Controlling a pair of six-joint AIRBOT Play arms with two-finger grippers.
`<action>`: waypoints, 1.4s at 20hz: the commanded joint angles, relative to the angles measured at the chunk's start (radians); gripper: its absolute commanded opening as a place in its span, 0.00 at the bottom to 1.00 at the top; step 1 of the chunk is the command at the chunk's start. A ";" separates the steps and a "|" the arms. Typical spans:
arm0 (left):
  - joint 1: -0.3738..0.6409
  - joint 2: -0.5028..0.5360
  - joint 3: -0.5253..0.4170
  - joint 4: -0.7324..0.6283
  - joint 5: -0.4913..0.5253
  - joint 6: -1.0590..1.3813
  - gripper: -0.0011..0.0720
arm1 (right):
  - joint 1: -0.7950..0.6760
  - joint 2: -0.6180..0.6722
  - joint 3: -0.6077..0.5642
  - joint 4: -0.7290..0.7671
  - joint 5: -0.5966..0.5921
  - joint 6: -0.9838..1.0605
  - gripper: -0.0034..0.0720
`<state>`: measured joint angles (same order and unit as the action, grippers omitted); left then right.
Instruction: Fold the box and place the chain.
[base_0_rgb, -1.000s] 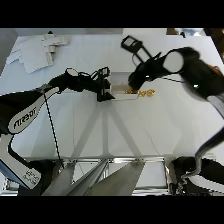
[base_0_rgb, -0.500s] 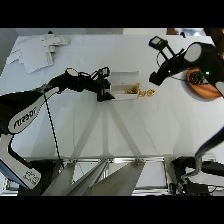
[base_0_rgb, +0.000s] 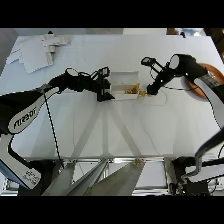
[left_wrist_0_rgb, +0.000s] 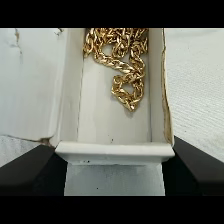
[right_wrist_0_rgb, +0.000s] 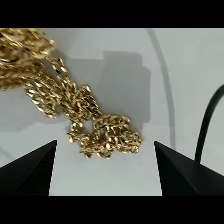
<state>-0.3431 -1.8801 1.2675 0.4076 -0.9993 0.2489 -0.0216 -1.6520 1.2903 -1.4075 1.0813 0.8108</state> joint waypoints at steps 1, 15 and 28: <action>0.000 0.000 0.000 0.000 0.000 0.000 0.39 | 0.000 -0.019 0.000 -0.024 -0.005 -0.008 0.97; 0.000 0.000 0.000 0.000 0.000 0.000 0.39 | 0.022 -0.045 -0.001 0.001 0.060 0.004 0.06; 0.000 0.000 0.000 0.000 0.000 0.000 0.39 | 0.135 0.190 0.000 0.195 -0.113 0.020 0.06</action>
<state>-0.3431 -1.8801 1.2675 0.4080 -0.9993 0.2493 0.0940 -1.5299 1.2892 -1.3209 1.0401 0.8627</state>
